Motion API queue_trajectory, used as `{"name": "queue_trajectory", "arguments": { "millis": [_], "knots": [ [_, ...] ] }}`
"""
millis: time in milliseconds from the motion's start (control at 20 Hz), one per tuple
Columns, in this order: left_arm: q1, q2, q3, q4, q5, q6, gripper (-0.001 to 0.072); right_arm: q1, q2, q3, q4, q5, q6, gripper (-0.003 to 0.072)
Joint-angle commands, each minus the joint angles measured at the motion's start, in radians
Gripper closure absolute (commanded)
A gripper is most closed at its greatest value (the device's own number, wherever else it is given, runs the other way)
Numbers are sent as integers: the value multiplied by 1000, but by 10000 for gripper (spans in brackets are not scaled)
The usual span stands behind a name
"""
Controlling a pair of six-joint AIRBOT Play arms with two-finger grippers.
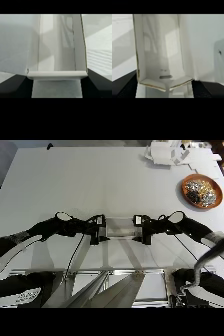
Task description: Fold the box and place the chain.
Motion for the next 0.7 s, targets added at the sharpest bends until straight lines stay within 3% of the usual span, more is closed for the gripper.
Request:
{"name": "queue_trajectory", "arguments": {
  "millis": [0,250,300,400,450,500,550,650],
  "knots": [
    [0,0,0,0,-1,0,500,0,85,1,-181,66,175,-27],
    [0,0,0,0,-1,0,500,0,238,1,-431,156,399,-7],
    [0,0,0,0,-1,0,500,0,274,1,-439,163,410,-4],
    [0,0,0,0,-1,0,500,0,340,1,-407,166,417,71],
    [0,0,0,0,-1,0,500,0,369,1,-367,166,417,231],
    [0,0,0,0,-1,0,500,0,385,1,-308,166,416,478],
    [0,0,1,0,-1,0,500,1,390,1,-235,165,401,677],
    [0,0,1,0,-1,0,500,1,383,1,-89,140,338,673]
  ]
}}
